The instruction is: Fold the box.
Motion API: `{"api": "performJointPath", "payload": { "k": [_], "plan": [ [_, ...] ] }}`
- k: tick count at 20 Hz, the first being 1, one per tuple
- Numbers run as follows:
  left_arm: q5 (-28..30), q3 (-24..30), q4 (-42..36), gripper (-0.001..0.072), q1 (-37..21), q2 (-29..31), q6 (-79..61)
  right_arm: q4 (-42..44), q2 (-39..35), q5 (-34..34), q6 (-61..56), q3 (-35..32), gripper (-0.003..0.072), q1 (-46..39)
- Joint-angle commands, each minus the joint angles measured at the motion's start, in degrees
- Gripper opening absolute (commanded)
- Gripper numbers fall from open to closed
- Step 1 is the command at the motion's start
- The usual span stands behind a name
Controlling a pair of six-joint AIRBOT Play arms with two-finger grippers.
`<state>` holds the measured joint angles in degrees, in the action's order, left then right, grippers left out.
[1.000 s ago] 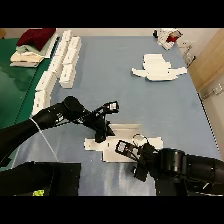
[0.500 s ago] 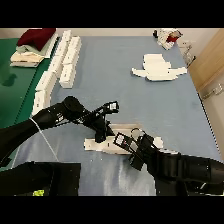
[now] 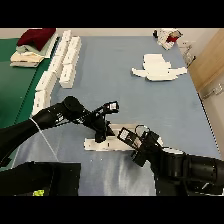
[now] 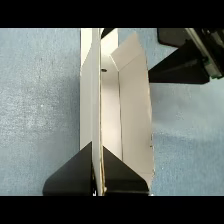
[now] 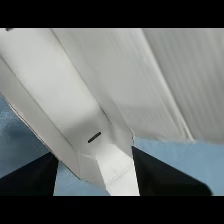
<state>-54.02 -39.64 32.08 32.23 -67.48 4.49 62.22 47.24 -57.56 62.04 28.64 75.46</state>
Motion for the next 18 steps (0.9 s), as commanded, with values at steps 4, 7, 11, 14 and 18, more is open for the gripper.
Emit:
{"api": "performJointPath", "payload": {
  "k": [4, 7, 11, 14, 18],
  "plan": [
    [0.0, 0.0, 0.0, 0.0011, -0.1, 0.0, 0.0, 3.2, -8.4, 4.6, 15.8, -3.4, 0.072, -7.2],
    [0.0, 0.0, 0.0, 0.0011, -0.1, 0.0, 0.0, 12.4, -12.2, 8.5, 30.7, -5.2, 0.072, -14.5],
    [0.0, 0.0, 0.0, 0.0011, -0.1, 0.0, 0.0, 34.7, -13.1, 13.6, 61.4, -7.5, 0.072, -29.2],
    [0.0, 0.0, 0.0, 0.0011, -0.1, 0.0, 0.0, 52.9, -11.0, 13.3, 86.1, -7.5, 0.072, -41.5],
    [0.0, 0.0, 0.0, 0.0011, -0.1, 0.0, 0.0, 62.2, -6.0, 9.9, 101.0, -7.5, 0.072, -49.0]
  ]
}}
